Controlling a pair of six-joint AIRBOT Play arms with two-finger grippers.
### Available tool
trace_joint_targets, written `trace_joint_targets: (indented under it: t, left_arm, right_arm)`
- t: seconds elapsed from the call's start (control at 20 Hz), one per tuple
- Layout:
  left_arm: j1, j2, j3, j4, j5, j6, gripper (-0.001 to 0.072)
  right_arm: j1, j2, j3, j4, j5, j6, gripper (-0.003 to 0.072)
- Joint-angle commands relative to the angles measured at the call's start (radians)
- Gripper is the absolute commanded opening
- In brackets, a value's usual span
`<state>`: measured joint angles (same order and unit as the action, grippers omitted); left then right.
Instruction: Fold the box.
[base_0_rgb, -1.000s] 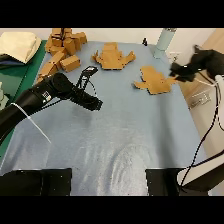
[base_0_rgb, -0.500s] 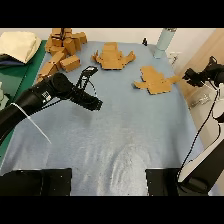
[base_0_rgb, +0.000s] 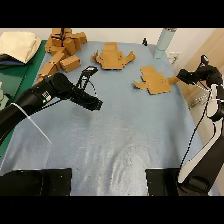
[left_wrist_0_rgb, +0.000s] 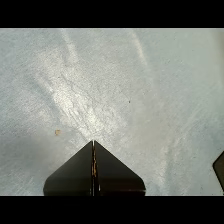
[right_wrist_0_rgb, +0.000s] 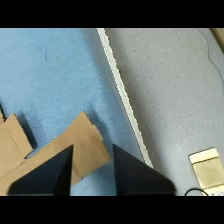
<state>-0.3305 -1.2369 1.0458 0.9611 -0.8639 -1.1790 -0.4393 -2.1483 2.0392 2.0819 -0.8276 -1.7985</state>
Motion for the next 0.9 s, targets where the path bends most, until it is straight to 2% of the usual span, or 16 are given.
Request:
trace_joint_targets:
  t: [0.0,0.05,0.15,0.3,0.5,0.85]
  left_arm:
    - [0.000,0.000,0.000,0.000,0.000,0.000,0.0011]
    - [0.000,0.000,0.000,0.000,0.000,0.000,0.0011]
    - [0.000,0.000,0.000,0.000,0.000,0.000,0.0011]
    - [0.000,0.000,0.000,0.000,0.000,0.000,0.0011]
    - [0.000,0.000,0.000,0.000,0.000,0.000,0.0011]
    - [0.000,0.000,0.000,0.000,0.000,0.000,0.0011]
  right_arm:
    - [0.017,-0.002,0.002,0.010,-0.008,-0.023,0.0260]
    - [0.023,0.001,0.002,0.013,-0.023,-0.031,0.0257]
    - [0.036,0.019,0.003,0.021,-0.073,-0.083,0.0018]
    - [0.057,0.065,0.002,0.021,-0.145,-0.173,0.0004]
    - [0.061,0.137,-0.004,0.032,-0.228,-0.179,0.0002]
    - [0.076,0.294,-0.165,0.037,-0.327,-0.211,0.0001]
